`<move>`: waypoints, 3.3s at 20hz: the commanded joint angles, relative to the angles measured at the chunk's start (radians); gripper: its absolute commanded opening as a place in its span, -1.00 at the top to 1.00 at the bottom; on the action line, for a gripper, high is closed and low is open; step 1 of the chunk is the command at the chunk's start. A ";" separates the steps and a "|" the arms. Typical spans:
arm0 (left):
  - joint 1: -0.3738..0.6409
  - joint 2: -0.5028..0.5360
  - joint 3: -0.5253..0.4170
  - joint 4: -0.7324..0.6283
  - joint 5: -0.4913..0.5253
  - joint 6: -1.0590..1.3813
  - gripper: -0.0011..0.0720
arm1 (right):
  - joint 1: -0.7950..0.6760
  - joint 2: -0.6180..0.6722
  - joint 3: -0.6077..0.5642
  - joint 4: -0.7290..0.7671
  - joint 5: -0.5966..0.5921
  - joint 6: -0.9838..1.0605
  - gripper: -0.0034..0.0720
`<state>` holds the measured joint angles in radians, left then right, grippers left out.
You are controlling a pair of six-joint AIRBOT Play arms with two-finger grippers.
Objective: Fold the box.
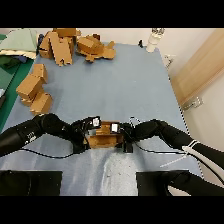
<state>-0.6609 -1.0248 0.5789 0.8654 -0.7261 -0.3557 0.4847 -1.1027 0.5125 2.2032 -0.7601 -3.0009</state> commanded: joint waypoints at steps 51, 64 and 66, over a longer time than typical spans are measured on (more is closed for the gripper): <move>-0.057 -0.039 0.000 0.063 0.184 -0.109 -0.23 | 0.001 -0.001 -0.001 -0.013 -0.016 0.016 -0.57; -0.023 -0.027 0.000 0.084 0.177 -0.116 -0.23 | 0.001 -0.001 -0.001 -0.013 -0.061 0.079 -0.57; -0.023 -0.013 0.000 0.102 0.177 -0.116 -0.23 | 0.001 -0.001 -0.001 -0.027 -0.047 0.079 -0.57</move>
<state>-0.6842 -1.0508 0.5789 0.9459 -0.5488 -0.4713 0.4847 -1.1030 0.5125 2.1899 -0.8135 -2.9246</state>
